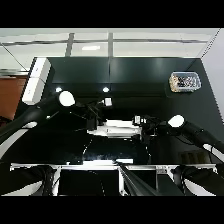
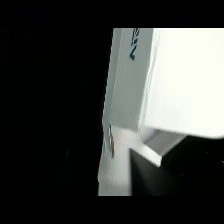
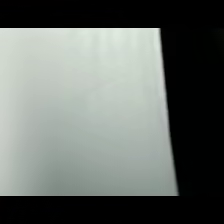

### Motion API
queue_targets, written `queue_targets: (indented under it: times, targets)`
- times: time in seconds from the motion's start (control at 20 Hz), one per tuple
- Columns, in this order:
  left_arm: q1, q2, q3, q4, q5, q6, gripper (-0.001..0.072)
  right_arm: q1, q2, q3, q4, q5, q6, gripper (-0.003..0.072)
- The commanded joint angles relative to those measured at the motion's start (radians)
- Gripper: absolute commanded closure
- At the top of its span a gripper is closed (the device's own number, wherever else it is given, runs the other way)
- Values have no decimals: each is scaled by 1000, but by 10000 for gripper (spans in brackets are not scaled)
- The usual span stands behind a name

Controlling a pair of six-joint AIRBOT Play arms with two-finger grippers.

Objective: Fold the box and place the chain.

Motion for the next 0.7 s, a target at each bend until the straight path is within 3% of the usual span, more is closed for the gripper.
queue_targets:
  times: [0.0, 0.15, 0.3, 0.5, 0.65]
  targets:
    - [1, 116, 0, 158, -163, -323, 682, 1, 0, 0, -2, 0, 0, 200]
    - [-24, 156, -4, 70, -227, -385, 686, 1, 0, 0, -2, 1, 0, 200]
    - [-83, 135, -56, -125, -169, -465, 685, 1, 0, 0, -3, 1, 0, 200]
    - [-69, 128, -170, -553, 200, -369, 685, 1, 0, 0, -3, 1, 0, 200]
    - [-21, 112, -190, -594, 425, -321, 685, 1, 0, 0, -3, 1, 0, 200]
